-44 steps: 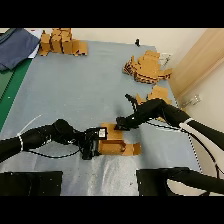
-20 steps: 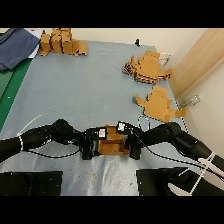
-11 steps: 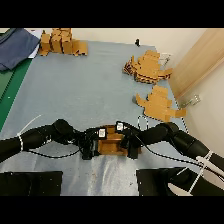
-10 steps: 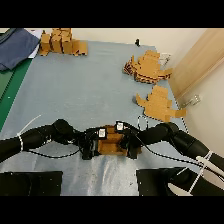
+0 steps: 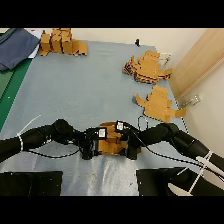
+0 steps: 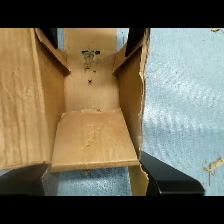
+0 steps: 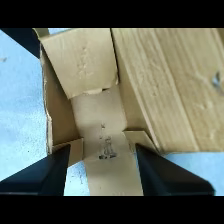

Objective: Fold the box.

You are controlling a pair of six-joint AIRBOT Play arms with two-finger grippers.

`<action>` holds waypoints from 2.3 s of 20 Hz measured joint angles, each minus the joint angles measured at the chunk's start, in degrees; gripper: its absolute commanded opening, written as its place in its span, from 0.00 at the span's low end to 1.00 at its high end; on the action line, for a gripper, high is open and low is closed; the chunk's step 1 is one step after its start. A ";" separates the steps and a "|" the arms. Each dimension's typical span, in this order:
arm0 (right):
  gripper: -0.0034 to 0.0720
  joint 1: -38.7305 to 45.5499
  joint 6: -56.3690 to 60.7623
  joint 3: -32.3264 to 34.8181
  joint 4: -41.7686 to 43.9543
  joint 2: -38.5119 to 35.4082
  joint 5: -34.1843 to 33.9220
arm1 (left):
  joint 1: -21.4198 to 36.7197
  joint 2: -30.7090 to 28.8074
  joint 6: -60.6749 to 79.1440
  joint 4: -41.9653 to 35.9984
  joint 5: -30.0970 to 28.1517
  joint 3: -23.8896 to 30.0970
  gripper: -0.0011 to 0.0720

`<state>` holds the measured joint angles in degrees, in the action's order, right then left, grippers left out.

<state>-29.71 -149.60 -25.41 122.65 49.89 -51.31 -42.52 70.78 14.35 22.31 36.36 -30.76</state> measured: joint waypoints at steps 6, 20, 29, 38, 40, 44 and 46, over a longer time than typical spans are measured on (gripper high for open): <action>0.05 0.02 10.19 0.02 -9.25 -2.10 -3.63 | 0.00 0.00 -0.02 0.00 0.02 0.00 0.60; 0.05 12.81 69.02 2.36 -21.59 -18.93 -15.74 | 0.00 -0.02 -0.07 0.00 0.02 0.00 0.60; 0.05 14.86 68.94 9.11 -6.08 -10.93 -8.87 | 0.00 0.00 -0.09 0.00 0.04 0.00 0.60; 0.05 14.32 66.49 9.62 -3.67 -11.41 -8.07 | 0.00 -0.02 -0.09 0.00 0.04 0.00 0.60; 0.05 14.32 67.14 9.62 -5.38 -13.62 -9.27 | 0.00 0.00 -0.09 0.00 0.04 0.00 0.60; 0.05 14.32 71.30 9.64 -11.13 -18.56 -12.22 | 0.00 0.00 -0.09 -0.02 0.04 0.00 0.60; 0.05 14.32 72.57 9.86 -13.09 -19.12 -12.83 | 0.00 0.00 -0.09 -0.02 0.04 0.00 0.60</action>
<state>-15.40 -77.03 -15.55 109.56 30.76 -64.14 -42.52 70.78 14.26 22.28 36.40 -30.76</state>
